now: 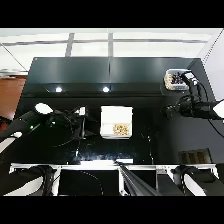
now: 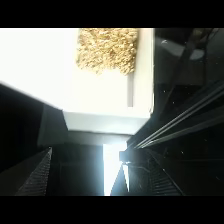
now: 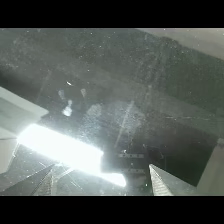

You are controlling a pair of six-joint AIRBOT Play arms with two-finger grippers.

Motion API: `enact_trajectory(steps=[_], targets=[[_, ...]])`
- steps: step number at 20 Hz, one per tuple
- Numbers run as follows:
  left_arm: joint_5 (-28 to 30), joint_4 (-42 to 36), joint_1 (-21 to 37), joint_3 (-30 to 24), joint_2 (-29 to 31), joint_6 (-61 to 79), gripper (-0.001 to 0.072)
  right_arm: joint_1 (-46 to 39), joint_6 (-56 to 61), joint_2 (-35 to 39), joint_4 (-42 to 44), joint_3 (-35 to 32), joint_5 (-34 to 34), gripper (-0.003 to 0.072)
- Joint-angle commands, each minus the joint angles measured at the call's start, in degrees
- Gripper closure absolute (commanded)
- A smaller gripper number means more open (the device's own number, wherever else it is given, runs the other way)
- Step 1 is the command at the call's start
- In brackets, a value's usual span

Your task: Fold the box and place the chain.

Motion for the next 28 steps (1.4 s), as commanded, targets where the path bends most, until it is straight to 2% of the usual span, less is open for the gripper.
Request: enact_trajectory(steps=[1,9,25,28], targets=[[-0.04,-2.16,-1.16,0.61,-2.47,3.19,0.0001,0.04,-0.07,0.04,-0.09,-0.02,-0.2,-0.001],[-2.19,-1.4,-2.36,3.74,-5.33,1.2,0.0004,0.04,-0.07,0.04,0.07,-0.02,-2.19,-0.001],[0.31,-1.7,-6.54,5.09,-6.4,-1.18,0.0004,0.02,-0.07,0.02,0.04,-0.02,-2.93,-0.0009],[2.12,-1.55,-7.04,5.16,-6.4,-2.82,0.0027,0.04,-0.07,0.04,0.07,-0.02,-2.99,-0.001]])
